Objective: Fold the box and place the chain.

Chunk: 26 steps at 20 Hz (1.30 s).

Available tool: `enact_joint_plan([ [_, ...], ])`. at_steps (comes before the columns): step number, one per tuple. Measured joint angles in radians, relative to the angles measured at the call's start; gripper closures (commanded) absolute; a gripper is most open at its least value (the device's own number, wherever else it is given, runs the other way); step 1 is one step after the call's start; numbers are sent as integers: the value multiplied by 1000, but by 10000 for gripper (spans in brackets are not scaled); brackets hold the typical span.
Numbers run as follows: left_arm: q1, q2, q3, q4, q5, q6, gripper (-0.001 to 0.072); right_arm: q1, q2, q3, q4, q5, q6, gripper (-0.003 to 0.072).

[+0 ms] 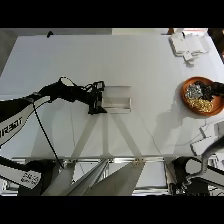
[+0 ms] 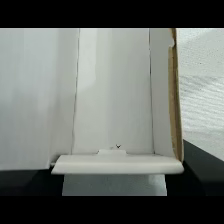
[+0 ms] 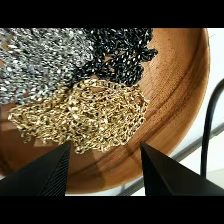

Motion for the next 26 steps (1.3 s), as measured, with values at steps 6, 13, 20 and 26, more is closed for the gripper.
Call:
enact_joint_plan([
  [6, 0, 0, 0, 0, 0, 0, 390, -32, -158, 0, -5, -31, -91, 205],
  [13, 0, 0, 0, 0, 0, 0, 390, -37, -263, 2, 8, 7, -124, 674],
  [20, 0, 0, 0, 0, 0, 0, 390, -37, -254, -3, 43, 87, -153, 679],
  [26, 0, 0, 0, 0, 0, 0, 390, -37, -136, -1, 129, 121, -161, 681],
])
